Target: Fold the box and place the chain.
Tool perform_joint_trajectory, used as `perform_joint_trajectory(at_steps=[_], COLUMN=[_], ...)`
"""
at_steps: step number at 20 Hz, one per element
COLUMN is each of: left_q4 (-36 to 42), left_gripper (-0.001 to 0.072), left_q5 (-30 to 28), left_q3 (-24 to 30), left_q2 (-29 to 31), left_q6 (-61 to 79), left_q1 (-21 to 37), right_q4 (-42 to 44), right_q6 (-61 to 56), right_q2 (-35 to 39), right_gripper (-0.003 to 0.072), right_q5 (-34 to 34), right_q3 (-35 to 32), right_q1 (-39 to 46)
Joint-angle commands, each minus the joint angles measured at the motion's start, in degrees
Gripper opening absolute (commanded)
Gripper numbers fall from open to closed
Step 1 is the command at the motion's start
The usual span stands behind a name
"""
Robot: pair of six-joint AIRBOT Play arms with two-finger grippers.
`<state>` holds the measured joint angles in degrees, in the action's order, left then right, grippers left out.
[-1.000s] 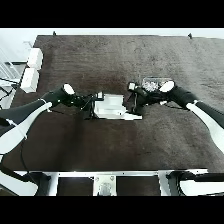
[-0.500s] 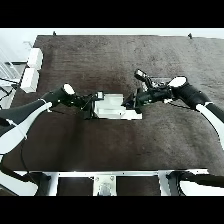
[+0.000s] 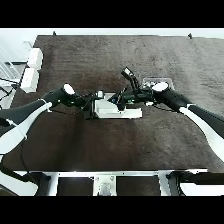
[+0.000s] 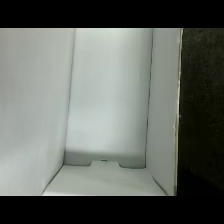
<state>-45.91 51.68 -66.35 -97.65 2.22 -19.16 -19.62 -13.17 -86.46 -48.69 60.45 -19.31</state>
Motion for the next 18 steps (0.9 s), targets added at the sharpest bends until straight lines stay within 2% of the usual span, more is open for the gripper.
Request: perform_joint_trajectory(at_steps=[1, 4, 7, 11, 18], left_q4=[0.0, 0.0, 0.0, 0.0, 0.0], left_gripper=[0.0529, 0.0529, 0.0529, 0.0529, 0.0529], left_q5=[-0.1, -0.1, 0.0, 0.0, 0.0], left_q3=[0.0, 0.0, 0.0, 0.0, 0.0], left_q2=[0.0, 0.0, 0.0, 0.0, 0.0], left_q6=[-0.4, -0.4, -0.4, -0.5, -0.4], left_q1=[0.0, 0.0, 0.0, 0.0, 0.0], right_q4=[1.1, 1.1, 1.1, 1.2, 1.2], right_q6=[0.3, 0.3, -1.7, -1.8, -1.8], right_q2=[-0.7, -1.0, -2.4, -5.5, -5.9], right_gripper=[0.0005, 0.0005, 0.0005, 0.0005, 0.0005], right_q5=[5.8, 5.9, 9.6, 9.9, 11.8], right_q3=[0.2, 0.3, 0.3, 0.3, 0.3], right_q1=[-0.5, -0.5, -0.5, -0.4, -0.3])
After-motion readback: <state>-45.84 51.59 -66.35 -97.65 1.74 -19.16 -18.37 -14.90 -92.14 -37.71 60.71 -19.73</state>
